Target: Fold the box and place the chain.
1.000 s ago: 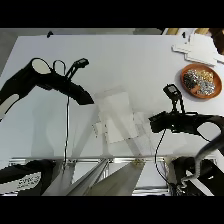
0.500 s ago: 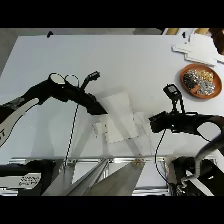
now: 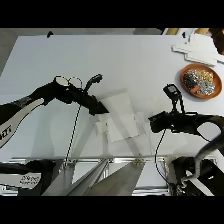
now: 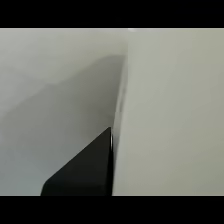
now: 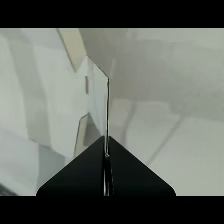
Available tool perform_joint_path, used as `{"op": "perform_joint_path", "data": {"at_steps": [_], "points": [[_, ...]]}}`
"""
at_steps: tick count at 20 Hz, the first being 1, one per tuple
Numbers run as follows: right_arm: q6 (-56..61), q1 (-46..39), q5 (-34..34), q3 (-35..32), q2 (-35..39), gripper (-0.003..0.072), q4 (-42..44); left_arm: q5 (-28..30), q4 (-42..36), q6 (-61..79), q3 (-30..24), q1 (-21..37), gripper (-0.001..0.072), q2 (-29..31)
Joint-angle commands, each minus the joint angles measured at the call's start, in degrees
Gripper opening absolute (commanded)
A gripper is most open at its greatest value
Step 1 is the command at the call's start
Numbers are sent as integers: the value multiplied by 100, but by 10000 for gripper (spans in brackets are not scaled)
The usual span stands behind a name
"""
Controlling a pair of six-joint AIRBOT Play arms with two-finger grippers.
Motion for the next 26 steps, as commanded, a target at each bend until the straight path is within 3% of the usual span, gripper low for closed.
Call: {"op": "perform_joint_path", "data": {"at_steps": [1, 2, 3, 5, 6, 9, 11, 16, 20, 26], "points": [[-7, 4, 11, -2, 4, 16, 31, 68, 61, 514, -2, 7, 6, -11], [-20, 4, 9, 0, 7, 19, 83, 70, 55, 715, 0, 4, 5, -11], [-20, 4, 4, 4, 9, 71, 136, 52, 57, 918, 11, 4, 2, -9], [-20, 4, 37, 107, 24, 281, 133, -59, 131, 1187, 61, -7, 2, 15], [-28, 4, 85, 227, 37, 301, 122, -52, 326, 1224, 83, -61, 1, 70], [-157, 4, 363, 745, 42, 301, -70, 166, 1484, 1185, 109, -448, 2, 367], [-173, 4, 520, 1113, 42, 301, -264, 664, 1932, 960, 109, -763, 2, 560], [-173, 4, 785, 1362, 61, 300, -404, 1532, 1480, 938, 107, -1106, 3, 623], [-170, 4, 1082, 1362, 101, 299, -684, 1574, 1917, 796, 107, -1143, 2, 619], [-168, 4, 1078, 1362, 101, 299, -710, 1580, 1882, 846, 107, -1139, 4, 529]]}}
